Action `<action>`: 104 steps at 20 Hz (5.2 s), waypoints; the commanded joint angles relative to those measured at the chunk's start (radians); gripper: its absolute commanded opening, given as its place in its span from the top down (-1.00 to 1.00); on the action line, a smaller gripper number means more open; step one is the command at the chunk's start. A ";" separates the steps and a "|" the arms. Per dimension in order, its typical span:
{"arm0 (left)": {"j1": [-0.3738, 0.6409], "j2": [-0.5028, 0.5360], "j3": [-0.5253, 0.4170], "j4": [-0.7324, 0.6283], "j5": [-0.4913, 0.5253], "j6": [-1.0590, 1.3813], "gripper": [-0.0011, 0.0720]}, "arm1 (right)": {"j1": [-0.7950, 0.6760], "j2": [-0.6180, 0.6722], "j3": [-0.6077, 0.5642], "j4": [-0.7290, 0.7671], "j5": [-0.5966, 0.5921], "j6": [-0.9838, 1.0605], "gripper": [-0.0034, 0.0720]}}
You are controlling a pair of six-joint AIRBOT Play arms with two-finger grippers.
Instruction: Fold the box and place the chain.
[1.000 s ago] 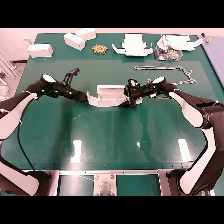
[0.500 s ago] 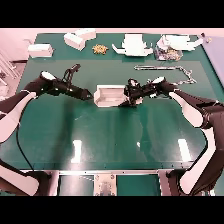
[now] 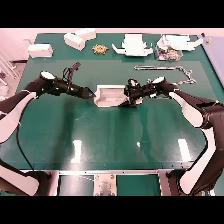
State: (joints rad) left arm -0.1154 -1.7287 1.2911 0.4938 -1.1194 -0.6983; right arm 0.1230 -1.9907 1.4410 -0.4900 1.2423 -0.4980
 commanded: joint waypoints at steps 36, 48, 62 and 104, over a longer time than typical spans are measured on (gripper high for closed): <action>-0.212 0.008 0.119 0.386 0.168 -0.420 -0.11 | 0.000 0.000 0.000 0.000 0.000 0.000 -0.35; -0.264 0.008 0.119 0.589 0.165 -0.683 -0.11 | 0.000 0.000 0.000 0.000 0.000 0.000 -0.35; -0.261 0.008 0.119 0.587 0.154 -0.778 -0.10 | 0.000 0.000 0.000 0.000 0.000 0.000 -0.35; -0.401 -0.225 0.526 0.977 -0.207 -1.276 0.34 | 0.000 0.000 0.000 0.000 0.000 0.000 -0.35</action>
State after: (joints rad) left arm -0.5159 -1.9488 1.8095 1.4570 -1.3136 -1.9701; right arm 0.1230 -1.9907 1.4406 -0.4900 1.2419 -0.4984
